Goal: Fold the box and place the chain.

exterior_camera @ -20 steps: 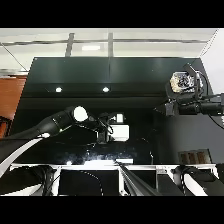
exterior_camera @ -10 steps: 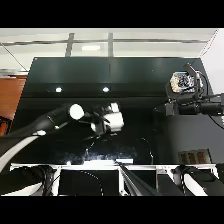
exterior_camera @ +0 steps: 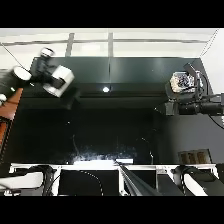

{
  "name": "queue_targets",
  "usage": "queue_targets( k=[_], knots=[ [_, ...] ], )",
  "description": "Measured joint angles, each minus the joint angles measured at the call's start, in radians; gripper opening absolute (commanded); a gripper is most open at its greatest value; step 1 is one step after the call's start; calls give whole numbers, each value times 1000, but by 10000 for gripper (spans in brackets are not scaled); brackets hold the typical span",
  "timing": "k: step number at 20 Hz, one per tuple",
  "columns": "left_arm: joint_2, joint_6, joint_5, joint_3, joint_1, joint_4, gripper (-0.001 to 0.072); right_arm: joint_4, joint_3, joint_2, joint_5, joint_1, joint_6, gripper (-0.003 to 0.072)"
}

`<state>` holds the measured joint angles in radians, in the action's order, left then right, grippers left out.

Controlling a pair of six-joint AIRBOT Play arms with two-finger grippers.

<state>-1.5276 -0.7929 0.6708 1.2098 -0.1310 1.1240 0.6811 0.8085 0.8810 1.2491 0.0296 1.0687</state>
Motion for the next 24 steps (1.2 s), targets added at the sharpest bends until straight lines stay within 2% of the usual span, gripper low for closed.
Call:
queue_targets(
  k=[4, 8, 9, 10, 12, 14, 18, 19, 20, 21, 22, 24],
  knots=[
    [-212, -137, 71, 294, -139, 72, 309, -54, 0, 0, -38, 0, 11, 10],
    [-391, -257, 128, 505, -181, 168, 311, -69, 0, 0, -100, 0, 15, 10],
    [-422, -273, 138, 538, -183, 175, 446, -69, 0, 0, -112, 0, 17, 11],
    [-451, -285, 153, 565, -182, 182, 714, -64, 0, 0, -121, 0, 17, 11],
    [-483, -303, 168, 601, -171, 203, 719, -60, 0, 0, -131, 0, 25, 11],
    [-488, -330, 216, 648, -150, 280, 718, -57, 0, 0, -137, 0, 33, 10],
    [-444, -426, 388, 799, -116, 436, 712, -23, 0, 0, -169, 0, 45, 10],
    [-418, -443, 434, 821, -111, 438, 659, -19, 5, 0, -188, 0, 52, 10],
    [-385, -460, 481, 832, -105, 430, 435, -17, 17, 0, -207, 0, 55, 10],
    [-349, -480, 537, 829, -97, 418, 134, 2, 38, 0, -222, 0, 56, 10],
    [-313, -499, 592, 815, -90, 400, 22, 31, 67, 0, -232, 0, 58, 10],
    [-231, -535, 694, 758, -76, 337, 21, 130, 148, 0, -221, 0, 60, 10]
  ],
)
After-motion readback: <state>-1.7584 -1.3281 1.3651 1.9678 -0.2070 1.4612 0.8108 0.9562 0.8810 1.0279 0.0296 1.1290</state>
